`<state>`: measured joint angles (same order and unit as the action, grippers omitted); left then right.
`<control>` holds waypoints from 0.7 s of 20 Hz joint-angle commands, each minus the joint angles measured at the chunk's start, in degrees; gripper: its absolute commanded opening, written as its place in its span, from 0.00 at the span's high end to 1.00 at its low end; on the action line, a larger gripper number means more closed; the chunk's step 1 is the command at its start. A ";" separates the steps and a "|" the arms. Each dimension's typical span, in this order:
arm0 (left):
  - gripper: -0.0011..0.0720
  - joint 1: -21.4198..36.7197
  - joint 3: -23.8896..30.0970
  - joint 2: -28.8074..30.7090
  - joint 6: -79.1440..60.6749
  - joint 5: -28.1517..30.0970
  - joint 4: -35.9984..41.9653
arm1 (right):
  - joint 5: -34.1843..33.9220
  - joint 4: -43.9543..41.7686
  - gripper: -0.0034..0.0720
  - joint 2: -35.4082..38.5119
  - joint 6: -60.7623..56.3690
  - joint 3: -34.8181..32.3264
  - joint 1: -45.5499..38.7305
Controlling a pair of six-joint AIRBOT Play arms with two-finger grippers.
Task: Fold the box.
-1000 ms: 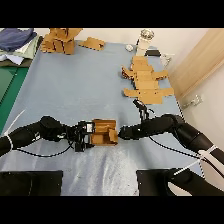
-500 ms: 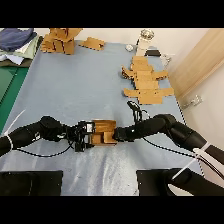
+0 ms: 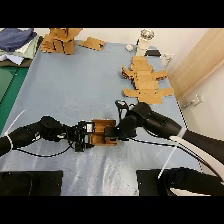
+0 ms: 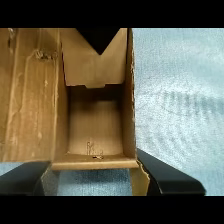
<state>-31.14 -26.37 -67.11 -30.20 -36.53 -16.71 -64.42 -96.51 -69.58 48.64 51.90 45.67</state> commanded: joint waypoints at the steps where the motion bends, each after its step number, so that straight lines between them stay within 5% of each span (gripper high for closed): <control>1: 0.33 0.04 0.00 -0.02 -0.02 0.02 -0.02 | -7.93 5.57 0.48 -6.62 -9.99 6.38 3.80; 7: 0.33 0.04 0.00 -0.02 -0.02 0.02 -0.02 | -8.85 5.99 0.48 -12.90 -13.11 8.26 4.33; 11: 0.33 0.04 0.00 -0.02 0.00 0.02 -0.02 | -7.61 6.73 0.92 -13.31 -13.07 8.26 4.35; 14: 0.33 0.04 0.00 -0.02 -0.02 0.02 -0.02 | -7.58 6.73 0.95 -13.31 -12.66 8.26 4.63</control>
<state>-31.14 -26.37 -67.11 -30.13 -36.49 -16.80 -72.55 -90.13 -82.52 36.16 60.10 50.02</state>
